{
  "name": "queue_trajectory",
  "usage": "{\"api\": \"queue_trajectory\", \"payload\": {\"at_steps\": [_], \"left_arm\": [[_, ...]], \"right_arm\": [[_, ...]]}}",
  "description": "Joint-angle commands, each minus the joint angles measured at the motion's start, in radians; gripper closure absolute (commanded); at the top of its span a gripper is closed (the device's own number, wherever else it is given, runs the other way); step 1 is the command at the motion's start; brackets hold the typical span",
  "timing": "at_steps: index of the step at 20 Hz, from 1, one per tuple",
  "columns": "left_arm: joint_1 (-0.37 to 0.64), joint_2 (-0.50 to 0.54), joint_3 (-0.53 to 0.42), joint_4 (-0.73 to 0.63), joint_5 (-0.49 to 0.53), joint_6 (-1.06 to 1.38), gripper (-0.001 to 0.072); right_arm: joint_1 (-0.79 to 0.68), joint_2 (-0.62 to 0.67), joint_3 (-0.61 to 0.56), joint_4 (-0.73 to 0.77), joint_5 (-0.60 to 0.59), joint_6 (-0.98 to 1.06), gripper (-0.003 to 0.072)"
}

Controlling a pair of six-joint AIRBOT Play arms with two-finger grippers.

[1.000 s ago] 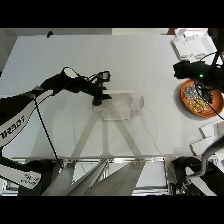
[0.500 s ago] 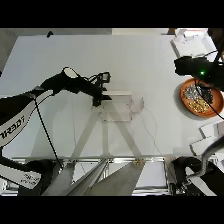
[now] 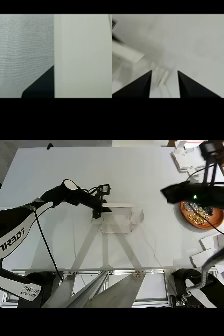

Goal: Fold the box and place the chain.

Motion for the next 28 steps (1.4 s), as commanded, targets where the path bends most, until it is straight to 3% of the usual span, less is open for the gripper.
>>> {"api": "queue_trajectory", "payload": {"at_steps": [1, 4, 7, 9, 13, 15, 17, 19, 26, 28], "left_arm": [[0.000, 0.000, 0.000, 0.000, 0.000, 0.000, 0.0695], [0.000, 0.000, 0.000, 0.000, 0.000, 0.000, 0.0695], [0.000, 0.000, 0.000, 0.000, 0.000, 0.000, 0.0695], [0.000, 0.000, 0.000, -0.001, 0.000, 0.000, 0.0695], [0.000, 0.000, 0.000, 0.000, 0.000, 0.000, 0.0695], [0.000, 0.000, 0.000, -0.001, 0.000, 0.000, 0.0695], [0.000, 0.000, 0.000, 0.000, 0.000, 0.000, 0.0695], [0.000, 0.000, 0.000, -0.001, 0.000, 0.000, 0.0695], [0.000, 0.000, 0.000, 0.000, 0.000, 0.000, 0.0695], [0.000, 0.000, 0.000, 0.000, 0.000, 0.000, 0.0695]], "right_arm": [[0.001, 0.000, 0.001, 0.191, 0.283, -0.338, 0.0180], [0.001, 0.000, 0.001, 0.180, 0.354, -0.510, 0.0150], [0.001, -0.003, 0.000, 0.110, 0.340, -0.703, 0.0147], [0.001, -0.016, -0.004, 0.079, 0.335, -0.749, -0.0013], [0.042, -0.057, -0.021, 0.077, 0.306, -0.800, -0.0012], [0.105, -0.061, -0.077, 0.066, 0.198, -0.925, -0.0012], [0.202, -0.062, -0.161, 0.033, 0.004, -1.022, -0.0014], [0.268, -0.076, -0.219, 0.037, -0.124, -1.022, -0.0021], [0.276, -0.092, -0.227, 0.088, -0.095, -0.986, -0.0007], [0.276, -0.113, -0.237, 0.145, -0.169, -1.012, -0.0007]]}}
